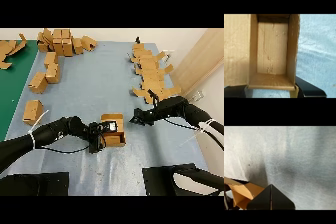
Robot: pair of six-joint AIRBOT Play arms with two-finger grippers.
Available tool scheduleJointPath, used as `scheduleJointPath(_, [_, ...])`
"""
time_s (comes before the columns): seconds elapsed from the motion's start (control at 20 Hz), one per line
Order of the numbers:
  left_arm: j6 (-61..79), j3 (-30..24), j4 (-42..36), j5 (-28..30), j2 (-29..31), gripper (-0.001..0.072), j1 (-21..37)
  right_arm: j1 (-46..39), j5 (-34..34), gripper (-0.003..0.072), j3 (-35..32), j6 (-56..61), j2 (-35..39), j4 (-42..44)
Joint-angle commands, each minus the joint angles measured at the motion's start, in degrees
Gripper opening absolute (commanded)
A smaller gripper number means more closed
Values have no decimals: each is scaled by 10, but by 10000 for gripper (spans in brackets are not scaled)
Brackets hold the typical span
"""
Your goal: Fold the box.
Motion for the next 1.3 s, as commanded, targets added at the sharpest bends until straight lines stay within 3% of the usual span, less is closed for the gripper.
scheduleJointPath(0.0, [0,0,0,-1,-1,520,0,0,9,2,0,-2,-1,7])
scheduleJointPath(0.15, [0,0,0,-1,-1,519,0,0,3,2,4,-59,-21,59])
scheduleJointPath(0.35, [0,0,0,-3,-1,519,0,0,-47,2,40,-171,-130,165])
scheduleJointPath(0.5, [0,0,0,-3,-1,519,0,1,-173,1,79,-301,-217,259])
scheduleJointPath(0.7, [0,0,0,-3,-1,520,0,6,-266,2,80,-421,-226,284])
scheduleJointPath(0.9, [0,0,0,-3,-1,519,0,47,-265,3,76,-500,-214,281])
scheduleJointPath(1.25, [0,0,-1,-3,-1,519,0,131,-222,4,76,-497,-208,224])
